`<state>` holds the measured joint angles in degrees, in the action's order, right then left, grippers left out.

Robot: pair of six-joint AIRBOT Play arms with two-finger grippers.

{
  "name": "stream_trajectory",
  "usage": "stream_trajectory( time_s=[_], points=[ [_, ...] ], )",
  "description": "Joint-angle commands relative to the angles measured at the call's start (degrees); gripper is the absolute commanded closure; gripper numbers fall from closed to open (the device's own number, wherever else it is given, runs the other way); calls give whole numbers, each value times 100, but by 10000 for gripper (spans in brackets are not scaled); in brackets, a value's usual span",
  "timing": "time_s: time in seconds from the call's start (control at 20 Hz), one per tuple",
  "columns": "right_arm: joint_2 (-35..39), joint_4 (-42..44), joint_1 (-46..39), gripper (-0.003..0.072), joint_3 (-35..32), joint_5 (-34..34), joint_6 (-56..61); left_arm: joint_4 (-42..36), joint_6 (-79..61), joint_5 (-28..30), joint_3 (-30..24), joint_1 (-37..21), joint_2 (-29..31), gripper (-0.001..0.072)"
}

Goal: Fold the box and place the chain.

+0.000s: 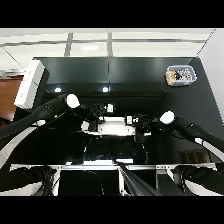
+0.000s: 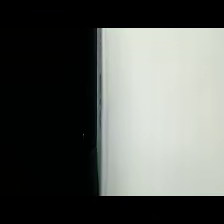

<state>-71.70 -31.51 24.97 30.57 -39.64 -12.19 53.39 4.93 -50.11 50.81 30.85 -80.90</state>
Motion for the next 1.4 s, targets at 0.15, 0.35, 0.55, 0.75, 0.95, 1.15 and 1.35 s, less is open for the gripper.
stream_trajectory(
  time_s=[0.15,0.35,0.55,0.75,0.95,1.15,1.35],
  points=[
    [-4,-26,2,167,2,9,20,-4,-2,4,2,-2,0,684],
    [-4,-26,2,208,0,7,20,-9,326,-17,9,0,2,683],
    [-4,-26,2,209,2,4,17,160,1141,-151,179,-50,142,84],
    [-4,-33,2,209,0,-15,15,1349,2122,-487,387,-61,656,-7],
    [-4,-52,2,218,0,-22,11,2197,3051,-1617,396,-317,1316,-7],
    [-4,-50,2,218,2,-22,13,1738,3403,-2111,323,-715,1696,-6],
    [-4,-52,2,521,2,-24,11,1401,4332,-3569,223,-793,1674,273]
  ],
)
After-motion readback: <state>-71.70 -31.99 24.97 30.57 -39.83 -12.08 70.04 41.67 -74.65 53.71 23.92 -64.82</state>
